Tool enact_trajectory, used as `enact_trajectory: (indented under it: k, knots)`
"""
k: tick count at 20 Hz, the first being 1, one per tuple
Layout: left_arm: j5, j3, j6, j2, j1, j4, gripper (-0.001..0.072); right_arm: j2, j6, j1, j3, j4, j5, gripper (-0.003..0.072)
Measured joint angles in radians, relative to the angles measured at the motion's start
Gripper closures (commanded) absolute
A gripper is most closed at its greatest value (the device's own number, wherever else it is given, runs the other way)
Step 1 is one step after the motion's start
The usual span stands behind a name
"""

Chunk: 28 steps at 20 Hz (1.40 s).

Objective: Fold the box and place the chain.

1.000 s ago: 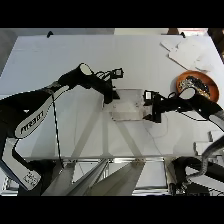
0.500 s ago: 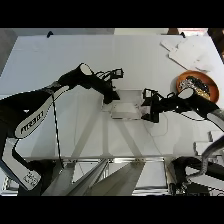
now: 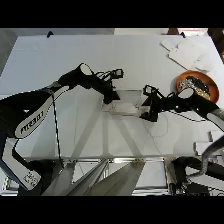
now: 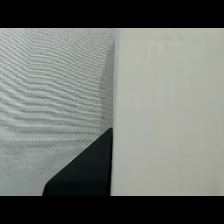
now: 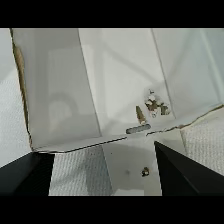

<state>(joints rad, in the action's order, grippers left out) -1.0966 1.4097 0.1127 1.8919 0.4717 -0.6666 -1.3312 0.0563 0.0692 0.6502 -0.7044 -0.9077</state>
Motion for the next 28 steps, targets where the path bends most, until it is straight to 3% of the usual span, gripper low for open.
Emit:
enact_trajectory:
  k: [13,28]
  knots:
    - [0.001,0.000,0.002,0.000,0.000,0.000,0.0691,0.000,-0.026,0.000,0.038,0.019,0.006,-0.0005]
    - [0.001,0.000,0.000,0.000,0.000,0.000,0.0691,-0.051,0.176,0.051,0.063,0.098,-0.019,-0.0005]
